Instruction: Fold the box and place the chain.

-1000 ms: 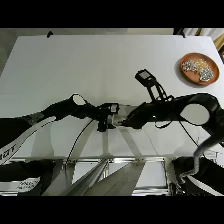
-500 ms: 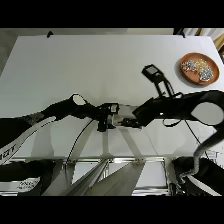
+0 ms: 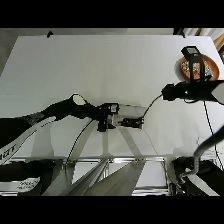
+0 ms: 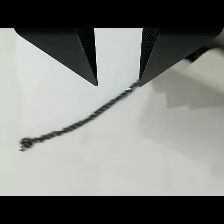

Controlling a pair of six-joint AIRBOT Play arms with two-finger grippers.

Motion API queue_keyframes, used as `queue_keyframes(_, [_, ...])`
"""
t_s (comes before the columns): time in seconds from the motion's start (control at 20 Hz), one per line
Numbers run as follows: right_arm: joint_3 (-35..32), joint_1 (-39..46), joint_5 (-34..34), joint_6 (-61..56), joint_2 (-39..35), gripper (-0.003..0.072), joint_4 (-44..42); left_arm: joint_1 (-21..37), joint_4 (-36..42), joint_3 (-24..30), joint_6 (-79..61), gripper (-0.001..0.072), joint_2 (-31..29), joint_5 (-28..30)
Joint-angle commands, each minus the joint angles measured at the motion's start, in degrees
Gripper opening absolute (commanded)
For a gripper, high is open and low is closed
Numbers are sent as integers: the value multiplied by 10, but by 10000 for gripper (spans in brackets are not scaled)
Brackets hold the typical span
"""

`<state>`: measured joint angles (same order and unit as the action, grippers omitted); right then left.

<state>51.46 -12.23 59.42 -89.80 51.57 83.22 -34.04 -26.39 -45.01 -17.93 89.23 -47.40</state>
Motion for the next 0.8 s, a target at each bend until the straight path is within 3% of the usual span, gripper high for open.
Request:
queue_keyframes(0.0, [4, 53, -15, 3, 106, 260, 14, 0, 0, 0, 0, 273, 0, 0])
queue_keyframes(0.3, [14, 53, -40, 29, 235, 260, 19, 0, 0, 0, 0, 273, 0, 0])
queue_keyframes(0.75, [22, 53, -91, 29, 284, 248, 4, 0, 0, 0, 0, 273, 0, 0])
